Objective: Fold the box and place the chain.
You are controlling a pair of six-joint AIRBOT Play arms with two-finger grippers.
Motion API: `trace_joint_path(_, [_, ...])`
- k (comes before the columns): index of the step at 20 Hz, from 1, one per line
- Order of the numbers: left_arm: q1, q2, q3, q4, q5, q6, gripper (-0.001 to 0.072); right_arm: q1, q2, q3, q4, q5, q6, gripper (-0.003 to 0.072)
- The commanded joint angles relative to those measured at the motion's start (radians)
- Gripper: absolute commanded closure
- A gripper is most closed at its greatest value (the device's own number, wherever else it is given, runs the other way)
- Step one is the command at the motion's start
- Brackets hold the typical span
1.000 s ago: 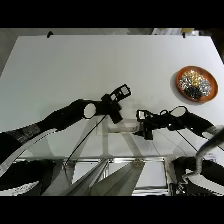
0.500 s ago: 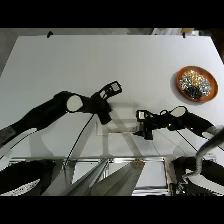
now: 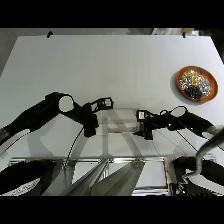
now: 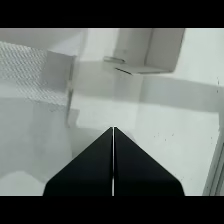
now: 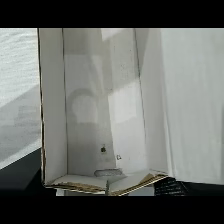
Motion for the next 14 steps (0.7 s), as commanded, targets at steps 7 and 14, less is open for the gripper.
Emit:
trace_joint_path(7, [0.045,-0.018,-0.061,-0.026,0.142,0.376,0.0219,0.000,0.001,0.000,0.000,0.000,0.000,0.0288])
trace_joint_path(14, [0.042,-0.021,-0.061,-0.118,0.187,0.612,0.0207,0.000,0.001,0.000,0.000,0.000,0.001,0.0288])
